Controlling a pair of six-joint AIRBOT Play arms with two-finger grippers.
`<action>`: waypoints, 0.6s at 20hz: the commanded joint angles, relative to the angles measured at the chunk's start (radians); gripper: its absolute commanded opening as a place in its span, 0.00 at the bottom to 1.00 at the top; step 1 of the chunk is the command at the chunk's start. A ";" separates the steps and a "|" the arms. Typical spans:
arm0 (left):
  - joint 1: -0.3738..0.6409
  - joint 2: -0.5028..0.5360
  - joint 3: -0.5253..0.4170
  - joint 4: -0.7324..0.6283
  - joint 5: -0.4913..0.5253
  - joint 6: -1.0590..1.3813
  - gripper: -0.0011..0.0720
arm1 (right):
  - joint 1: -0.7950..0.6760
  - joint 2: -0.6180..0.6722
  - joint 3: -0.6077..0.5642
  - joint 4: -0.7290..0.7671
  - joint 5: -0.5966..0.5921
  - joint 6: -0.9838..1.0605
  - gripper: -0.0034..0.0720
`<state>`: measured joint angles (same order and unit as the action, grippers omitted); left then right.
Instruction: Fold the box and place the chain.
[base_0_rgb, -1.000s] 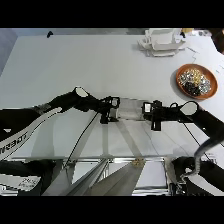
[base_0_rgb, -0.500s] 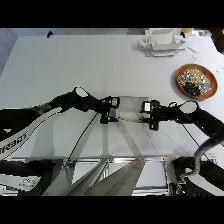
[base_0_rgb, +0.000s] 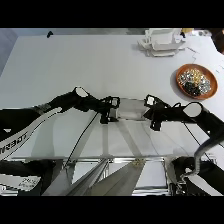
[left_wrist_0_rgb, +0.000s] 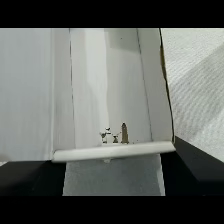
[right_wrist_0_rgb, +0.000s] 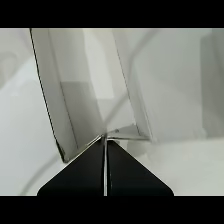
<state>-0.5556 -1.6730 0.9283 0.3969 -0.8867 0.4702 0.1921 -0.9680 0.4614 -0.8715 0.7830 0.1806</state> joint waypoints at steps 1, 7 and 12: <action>0.000 0.000 0.000 0.000 0.000 0.001 0.30 | -0.035 0.116 0.004 -0.154 -0.001 0.388 0.07; 0.000 0.000 0.000 0.000 0.000 0.001 0.30 | -0.198 0.150 0.057 -0.168 0.009 0.912 0.07; 0.000 0.000 0.000 0.000 0.000 0.001 0.30 | -0.269 0.070 0.056 -0.260 0.077 1.123 0.07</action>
<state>-0.5560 -1.6730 0.9283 0.3965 -0.8860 0.4702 -0.0364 -0.8585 0.5156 -1.0672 0.8146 1.1244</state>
